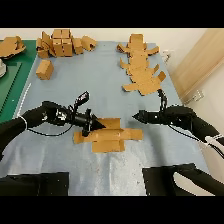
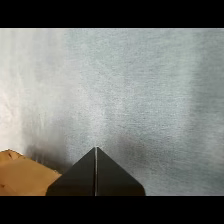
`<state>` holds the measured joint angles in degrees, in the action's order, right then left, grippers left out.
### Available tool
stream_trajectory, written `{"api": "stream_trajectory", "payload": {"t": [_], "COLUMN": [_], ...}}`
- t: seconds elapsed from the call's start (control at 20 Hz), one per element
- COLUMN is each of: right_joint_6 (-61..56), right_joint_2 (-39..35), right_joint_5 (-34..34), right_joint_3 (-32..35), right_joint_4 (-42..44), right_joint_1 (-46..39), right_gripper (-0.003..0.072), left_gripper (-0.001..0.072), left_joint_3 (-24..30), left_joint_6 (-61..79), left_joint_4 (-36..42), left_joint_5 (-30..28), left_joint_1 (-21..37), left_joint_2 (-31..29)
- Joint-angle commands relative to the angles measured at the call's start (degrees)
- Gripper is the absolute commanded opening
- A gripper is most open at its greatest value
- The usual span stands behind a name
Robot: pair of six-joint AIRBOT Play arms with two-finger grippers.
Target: Fold the box.
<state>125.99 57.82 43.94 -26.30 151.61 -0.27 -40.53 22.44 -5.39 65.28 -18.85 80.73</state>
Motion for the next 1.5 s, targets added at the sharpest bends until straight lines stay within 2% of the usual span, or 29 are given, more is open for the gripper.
{"api": "stream_trajectory", "payload": {"t": [0.0,0.15,1.45], "right_joint_6": [0.0,0.02,0.07], "right_joint_2": [0.04,0.04,0.02], "right_joint_5": [0.0,0.0,1.05], "right_joint_3": [0.02,0.02,0.02], "right_joint_4": [-0.13,-0.17,-2.1], "right_joint_1": [0.04,0.04,0.04], "right_gripper": [0.0004,0.0004,0.0004], "left_gripper": [0.0012,0.0012,0.0012], "left_joint_3": [-0.46,-0.72,-0.72], "left_joint_6": [0.92,1.7,2.16], "left_joint_4": [-0.46,-0.9,-2.34], "left_joint_5": [-4.37,-6.38,-6.67], "left_joint_1": [0.0,0.0,-0.09], "left_joint_2": [0.59,0.66,0.74]}}
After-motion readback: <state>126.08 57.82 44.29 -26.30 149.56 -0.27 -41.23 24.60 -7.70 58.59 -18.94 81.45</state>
